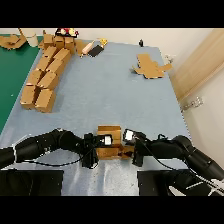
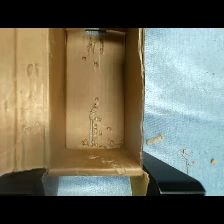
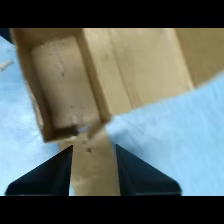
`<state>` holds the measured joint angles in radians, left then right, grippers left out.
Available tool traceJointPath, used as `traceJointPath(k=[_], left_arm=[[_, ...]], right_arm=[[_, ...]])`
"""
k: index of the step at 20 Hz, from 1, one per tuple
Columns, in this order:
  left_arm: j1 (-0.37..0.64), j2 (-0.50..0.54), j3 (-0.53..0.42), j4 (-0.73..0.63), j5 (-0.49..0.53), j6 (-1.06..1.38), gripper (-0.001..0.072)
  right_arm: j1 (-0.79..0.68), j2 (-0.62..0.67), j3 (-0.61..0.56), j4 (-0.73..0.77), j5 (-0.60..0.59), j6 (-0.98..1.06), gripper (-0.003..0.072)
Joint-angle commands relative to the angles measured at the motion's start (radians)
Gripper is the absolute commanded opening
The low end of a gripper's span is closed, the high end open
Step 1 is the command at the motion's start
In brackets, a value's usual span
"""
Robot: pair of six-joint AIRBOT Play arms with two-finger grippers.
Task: Fold the box.
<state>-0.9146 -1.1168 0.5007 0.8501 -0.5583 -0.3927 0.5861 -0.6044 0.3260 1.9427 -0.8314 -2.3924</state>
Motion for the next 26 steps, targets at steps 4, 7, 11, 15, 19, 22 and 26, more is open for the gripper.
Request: traceJointPath(k=[4,7,11,15,19,22,26], left_arm=[[0.0,0.0,0.0,0.003,0.0,0.003,0.0382],[0.0,0.0,0.0,0.003,0.001,0.002,0.0382],[0.0,0.0,0.0,0.003,0.0,0.003,0.0382],[0.0,0.0,0.0,0.003,0.0,0.002,0.0382],[0.0,0.001,0.0,0.003,0.0,0.003,0.0382],[0.0,0.001,0.0,0.003,0.0,0.002,0.0382],[0.0,0.0,0.0,0.003,0.0,0.002,0.0382]], right_arm=[[-0.001,0.133,0.039,-0.399,-0.187,0.911,0.0003],[-0.018,0.159,0.072,-0.558,-0.322,1.295,0.0002],[-0.107,0.122,0.065,-0.453,-0.376,1.382,0.0002],[-0.131,0.049,0.035,-0.331,-0.317,1.352,0.0002],[-0.13,-0.027,0.034,-0.228,-0.222,1.307,0.0001],[-0.129,-0.09,0.034,-0.145,-0.181,1.26,0.0001],[-0.129,-0.113,0.034,-0.077,-0.145,1.233,0.0001]])
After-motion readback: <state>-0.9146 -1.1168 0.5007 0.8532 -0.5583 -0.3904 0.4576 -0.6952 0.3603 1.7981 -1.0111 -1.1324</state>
